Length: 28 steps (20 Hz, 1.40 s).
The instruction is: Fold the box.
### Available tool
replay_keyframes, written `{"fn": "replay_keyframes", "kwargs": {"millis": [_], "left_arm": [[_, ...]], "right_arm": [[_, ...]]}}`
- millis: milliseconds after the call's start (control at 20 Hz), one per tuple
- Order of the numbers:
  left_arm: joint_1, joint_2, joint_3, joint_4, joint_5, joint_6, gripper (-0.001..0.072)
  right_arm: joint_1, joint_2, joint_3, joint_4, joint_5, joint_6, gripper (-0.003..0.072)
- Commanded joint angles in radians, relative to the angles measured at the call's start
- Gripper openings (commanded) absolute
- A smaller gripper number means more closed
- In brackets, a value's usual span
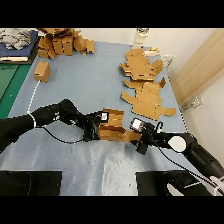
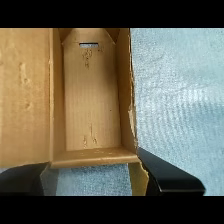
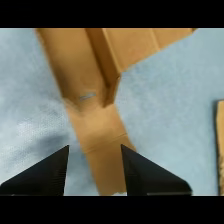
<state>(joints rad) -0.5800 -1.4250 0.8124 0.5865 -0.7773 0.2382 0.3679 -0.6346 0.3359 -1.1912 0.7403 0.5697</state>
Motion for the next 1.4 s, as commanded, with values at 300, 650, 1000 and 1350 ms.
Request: {"fn": "replay_keyframes", "kwargs": {"millis": [300,650,1000,1350], "left_arm": [[0.000,0.000,0.001,0.000,0.000,0.000,0.0406],[0.000,0.000,0.001,0.000,0.000,0.000,0.0406],[0.000,0.000,0.001,0.000,0.000,0.000,0.0406],[0.000,0.000,0.001,0.000,0.000,0.000,0.0406]], "right_arm": [[0.014,-0.234,0.092,0.193,-0.093,-0.312,0.0533],[0.054,-0.301,0.125,0.251,-0.090,-0.396,0.0341],[0.089,-0.320,0.126,0.273,-0.103,-0.398,0.0205],[0.089,-0.338,0.126,0.375,-0.112,-0.468,0.0372]]}}
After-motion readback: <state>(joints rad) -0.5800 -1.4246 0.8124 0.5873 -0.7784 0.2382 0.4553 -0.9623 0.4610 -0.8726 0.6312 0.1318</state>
